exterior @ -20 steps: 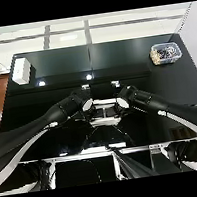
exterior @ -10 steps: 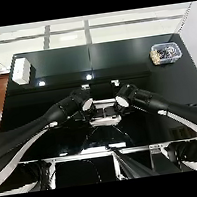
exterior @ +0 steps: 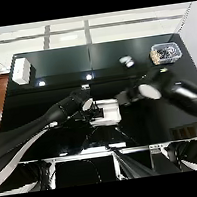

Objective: Fold the box and place the chain.

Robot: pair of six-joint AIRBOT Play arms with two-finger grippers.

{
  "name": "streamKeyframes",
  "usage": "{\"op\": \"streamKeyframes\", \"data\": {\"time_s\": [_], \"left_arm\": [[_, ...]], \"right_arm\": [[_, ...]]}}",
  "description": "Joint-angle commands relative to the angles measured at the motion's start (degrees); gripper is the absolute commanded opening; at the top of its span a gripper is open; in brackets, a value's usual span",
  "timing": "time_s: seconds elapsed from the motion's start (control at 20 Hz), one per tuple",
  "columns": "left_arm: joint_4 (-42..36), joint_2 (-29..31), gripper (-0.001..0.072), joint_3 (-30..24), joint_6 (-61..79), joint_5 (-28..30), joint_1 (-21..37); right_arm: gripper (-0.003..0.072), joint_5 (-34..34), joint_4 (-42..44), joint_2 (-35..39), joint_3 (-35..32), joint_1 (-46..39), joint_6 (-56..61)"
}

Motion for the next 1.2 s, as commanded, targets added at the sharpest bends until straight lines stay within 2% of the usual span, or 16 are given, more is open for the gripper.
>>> {"op": "streamKeyframes", "data": {"time_s": [0.0,0.1,0.15,0.2,0.35,0.45,0.55,0.75,0.85,0.95,1.0,1.05,1.15], "left_arm": [[0.04,-0.04,0.0026,0.0,-0.04,-0.07,0.04],[0.04,-0.04,0.0026,0.0,-0.02,-0.07,0.04],[0.02,-0.04,0.0026,0.0,-0.02,-0.07,0.04],[0.02,-0.04,0.0026,0.0,-0.02,-0.09,0.04],[0.04,-0.04,0.0026,0.0,0.15,-0.07,0.04],[0.04,-0.04,0.0026,0.0,0.15,-0.11,0.04],[0.04,-0.04,0.0026,0.0,0.17,-0.11,0.04],[0.04,-0.04,0.0026,0.0,0.15,-0.11,0.04],[0.04,-0.04,0.0026,0.0,0.17,-0.11,0.04],[0.04,-0.04,0.0026,0.0,0.17,-0.11,0.04],[0.04,-0.04,0.0026,0.0,0.17,-0.11,0.04],[0.04,-0.04,0.0026,0.0,0.15,-0.11,0.04],[0.04,-0.04,0.0026,0.0,0.15,-0.11,0.04]], "right_arm": [[0.0313,3.8,-24.57,4.33,0.22,-7.39,-0.96],[0.0316,-6.97,-25.14,4.31,-1.73,-16.44,-0.28],[0.0414,-13.4,-24.04,4.07,-3.34,-21.29,0.24],[0.0708,-19.47,-21.68,3.23,-5.07,-26.45,0.2],[0.0708,-31.52,-5.35,-4.61,-6.6,-38.62,-0.44],[0.0708,-35.95,-0.76,-11.17,-3.13,-42.56,-0.83],[0.0703,-33.46,1.75,-19.41,6.78,-45.09,-2.01],[0.0702,-14.29,2.93,-39.78,34.71,-48.0,-5.97],[0.0702,-7.58,6.91,-48.33,45.64,-49.79,-6.6],[0.07,-6.16,12.15,-53.44,51.25,-51.49,-6.97],[0.0591,-6.27,13.75,-54.97,52.89,-52.11,-7.13],[0.0566,-7.13,14.45,-56.0,54.01,-52.59,-7.19],[0.0564,-9.97,15.34,-56.46,54.27,-52.78,-8.79]]}}
